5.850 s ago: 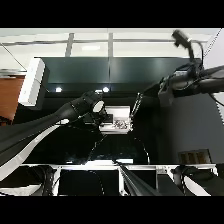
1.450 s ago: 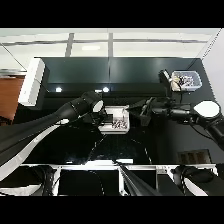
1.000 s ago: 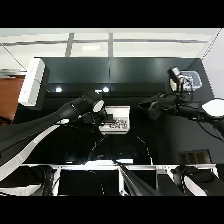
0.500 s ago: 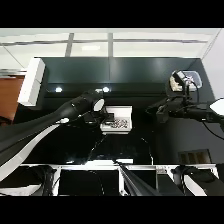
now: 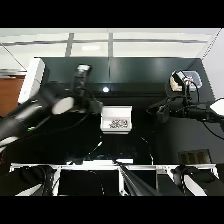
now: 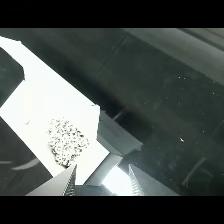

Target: Fold the box and place the chain.

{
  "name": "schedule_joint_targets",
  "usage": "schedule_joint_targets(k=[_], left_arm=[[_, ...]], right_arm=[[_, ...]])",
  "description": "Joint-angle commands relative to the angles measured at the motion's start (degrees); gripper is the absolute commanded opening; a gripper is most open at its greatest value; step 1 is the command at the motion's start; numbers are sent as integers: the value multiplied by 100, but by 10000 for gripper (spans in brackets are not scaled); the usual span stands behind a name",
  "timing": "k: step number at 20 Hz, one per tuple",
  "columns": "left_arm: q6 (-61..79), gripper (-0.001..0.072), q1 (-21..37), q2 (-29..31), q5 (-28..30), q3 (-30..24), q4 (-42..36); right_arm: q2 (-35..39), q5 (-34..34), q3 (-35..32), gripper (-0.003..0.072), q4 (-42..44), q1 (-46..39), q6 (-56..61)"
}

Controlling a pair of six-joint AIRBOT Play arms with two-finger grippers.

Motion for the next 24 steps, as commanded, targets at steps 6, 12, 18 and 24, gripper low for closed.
schedule_joint_targets(k=[6, 12, 18, 24], left_arm=[[6822, 713, 1923, 1648, 1196, -2433, -4019], [10845, 713, 1526, 951, 1528, -2924, -4387], [12174, 713, 1539, -726, 1405, -2531, -5969], [12190, 713, 1740, -1443, 1436, -2168, -5917]], right_arm=[[2, -129, 7, 389, -26, -2, -7], [2, -195, 7, 381, -28, -2, -4], [2, -234, 7, 382, -28, -2, -2], [2, -232, 7, 381, -44, -2, -2]])
